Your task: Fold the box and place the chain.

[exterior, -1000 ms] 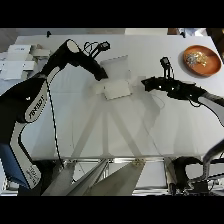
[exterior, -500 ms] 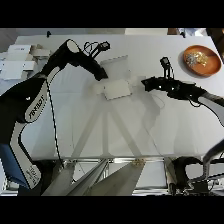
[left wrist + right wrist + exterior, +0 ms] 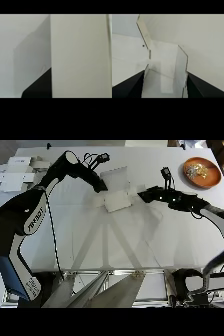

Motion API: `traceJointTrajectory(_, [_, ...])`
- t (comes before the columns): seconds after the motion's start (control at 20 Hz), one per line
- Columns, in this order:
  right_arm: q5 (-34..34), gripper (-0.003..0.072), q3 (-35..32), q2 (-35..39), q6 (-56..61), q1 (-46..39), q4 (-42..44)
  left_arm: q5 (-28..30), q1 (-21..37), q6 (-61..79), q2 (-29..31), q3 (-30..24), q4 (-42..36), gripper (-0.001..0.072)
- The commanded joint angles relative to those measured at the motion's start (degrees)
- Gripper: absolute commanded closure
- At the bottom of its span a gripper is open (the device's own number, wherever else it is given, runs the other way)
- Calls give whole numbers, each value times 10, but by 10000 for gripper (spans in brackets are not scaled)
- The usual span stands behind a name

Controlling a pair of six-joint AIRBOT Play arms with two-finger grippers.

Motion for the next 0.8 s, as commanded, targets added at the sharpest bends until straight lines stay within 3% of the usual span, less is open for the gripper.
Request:
traceJointTrajectory(0.0, [12,138,0,55,2,-10,-2,-62,1,59,14,0,-5,706])
traceJointTrajectory(0.25, [-21,141,0,170,2,-75,-3,-141,-3,85,18,0,-30,706])
traceJointTrajectory(0.5, [-27,151,0,208,2,-134,-3,-120,-21,140,12,0,-27,708])
traceJointTrajectory(0.75, [-27,152,0,208,2,-139,-4,-70,-56,161,-12,0,0,710])
